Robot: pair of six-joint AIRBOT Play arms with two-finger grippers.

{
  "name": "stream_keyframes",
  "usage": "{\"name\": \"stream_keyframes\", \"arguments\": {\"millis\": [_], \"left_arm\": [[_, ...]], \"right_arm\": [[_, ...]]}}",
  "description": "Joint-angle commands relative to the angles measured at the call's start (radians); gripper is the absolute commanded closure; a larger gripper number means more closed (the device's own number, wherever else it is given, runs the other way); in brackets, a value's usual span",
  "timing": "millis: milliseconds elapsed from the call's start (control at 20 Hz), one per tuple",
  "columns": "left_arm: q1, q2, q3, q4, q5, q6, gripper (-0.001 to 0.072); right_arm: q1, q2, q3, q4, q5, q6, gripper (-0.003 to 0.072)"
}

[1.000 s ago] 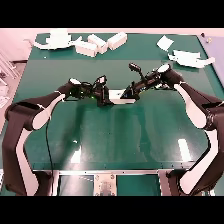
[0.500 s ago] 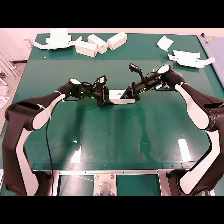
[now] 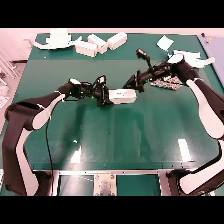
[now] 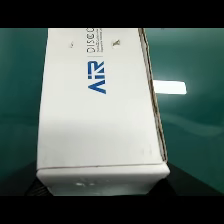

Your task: Fold the box and place the chain.

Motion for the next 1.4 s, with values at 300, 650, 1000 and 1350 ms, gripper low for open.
{"name": "stream_keyframes", "arguments": {"millis": [300,650,1000,1350], "left_arm": [[0.000,0.001,0.001,0.001,-0.005,0.002,0.0243],[0.010,0.005,0.010,-0.063,-0.003,0.003,0.0247],[0.118,0.102,0.017,-0.056,-0.003,-0.172,0.0693],[0.185,0.320,-0.079,0.080,0.203,-0.427,0.0697]], "right_arm": [[-0.246,0.351,-0.129,0.001,-0.120,0.203,0.0677],[-0.393,0.609,-0.462,-0.007,-0.295,0.206,0.0676],[-0.426,0.611,-0.499,-0.008,-0.295,0.221,0.0675],[-0.425,0.611,-0.499,-0.006,-0.294,0.257,0.0675]]}}
